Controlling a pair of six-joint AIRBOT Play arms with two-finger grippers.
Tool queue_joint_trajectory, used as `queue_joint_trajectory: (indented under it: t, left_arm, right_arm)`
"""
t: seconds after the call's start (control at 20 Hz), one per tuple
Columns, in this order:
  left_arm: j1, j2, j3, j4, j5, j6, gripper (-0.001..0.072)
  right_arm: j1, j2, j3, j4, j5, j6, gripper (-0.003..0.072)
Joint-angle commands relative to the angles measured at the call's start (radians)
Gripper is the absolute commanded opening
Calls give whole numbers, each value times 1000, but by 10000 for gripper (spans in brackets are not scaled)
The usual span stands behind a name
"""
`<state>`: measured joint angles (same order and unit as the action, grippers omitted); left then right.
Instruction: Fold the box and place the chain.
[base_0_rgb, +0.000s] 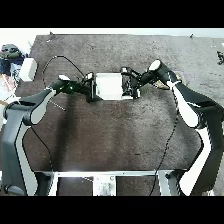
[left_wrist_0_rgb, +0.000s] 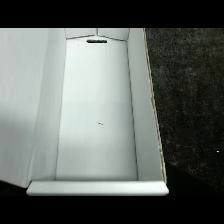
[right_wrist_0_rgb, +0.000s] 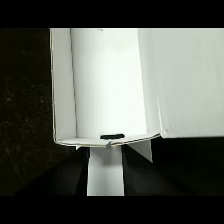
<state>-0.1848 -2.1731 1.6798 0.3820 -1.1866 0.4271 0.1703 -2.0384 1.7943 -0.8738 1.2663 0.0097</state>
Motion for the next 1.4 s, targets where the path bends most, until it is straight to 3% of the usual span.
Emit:
queue_joint_trajectory:
  t: [0.0, 0.25, 0.4, 0.65, 0.7, 0.75, 0.9, 0.95, 1.05, 1.1, 1.3, 1.35]
  left_arm:
    - [0, 0, 1, 0, 0, 0, 417]
    - [0, 0, 1, 0, 0, 0, 417]
    - [0, 0, 1, 0, 0, 0, 417]
    - [0, 0, 1, 0, 0, 0, 417]
    - [0, 0, 1, 0, 0, 0, 417]
    - [0, 0, 1, 0, 0, 0, 417]
    - [0, 0, 1, 0, 0, 0, 417]
    - [0, 0, 1, 0, 0, 0, 418]
    - [0, 0, 1, 0, 0, 0, 417]
    - [0, 0, 1, 0, 0, 0, 417]
    - [0, 0, 1, 0, 0, 0, 418]
    - [0, 0, 1, 0, 0, 0, 418]
  right_arm:
    - [7, -3, 0, 63, 0, -37, 229]
    - [26, -9, 0, 75, 0, -43, 230]
    - [37, -24, 0, 73, -16, -43, 410]
    - [37, -31, 0, 74, -43, -43, 418]
    - [36, -31, 0, 74, -42, -43, 535]
    - [37, -31, 0, 74, -40, -43, 720]
    - [36, -31, 0, 69, -40, -41, 720]
    - [36, -31, 0, 63, -40, -32, 713]
    - [35, -28, 1, 18, -36, 5, 352]
    - [33, -24, 1, -11, -29, 37, 275]
    - [2, 15, 1, -97, 6, 216, 276]
    - [-13, 32, 1, -95, 21, 260, 99]
